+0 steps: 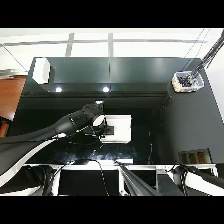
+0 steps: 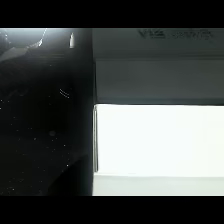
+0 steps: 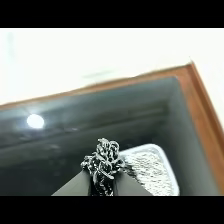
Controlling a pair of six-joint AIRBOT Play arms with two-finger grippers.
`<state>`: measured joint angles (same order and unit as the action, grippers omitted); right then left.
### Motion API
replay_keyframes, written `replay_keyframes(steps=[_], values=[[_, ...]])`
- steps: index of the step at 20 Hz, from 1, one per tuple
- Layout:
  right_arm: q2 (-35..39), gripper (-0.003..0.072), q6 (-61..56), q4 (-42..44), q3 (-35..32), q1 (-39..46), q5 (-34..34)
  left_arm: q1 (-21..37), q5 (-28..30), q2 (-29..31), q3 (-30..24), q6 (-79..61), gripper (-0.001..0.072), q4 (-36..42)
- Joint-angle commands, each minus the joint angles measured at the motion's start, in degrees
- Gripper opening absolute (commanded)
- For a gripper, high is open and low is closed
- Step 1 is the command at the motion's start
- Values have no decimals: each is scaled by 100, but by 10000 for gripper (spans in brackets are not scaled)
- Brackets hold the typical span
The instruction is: Fold the box and place the chain.
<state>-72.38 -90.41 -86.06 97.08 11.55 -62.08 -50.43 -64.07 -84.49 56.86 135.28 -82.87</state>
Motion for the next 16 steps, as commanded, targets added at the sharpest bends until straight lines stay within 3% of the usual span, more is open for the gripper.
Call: replay_keyframes(steps=[1, 9, 16], values=[[627, 20, 328, 542, -210, -96, -245, -2, -90, 0, 2, -7, 33, -22], [2564, 19, 758, 455, -988, -1034, -756, -2, -96, 2, 2, -7, 33, -61], [2964, 20, 782, 459, -1014, -2317, -1727, 0, -85, 0, 2, -4, 33, -59]])
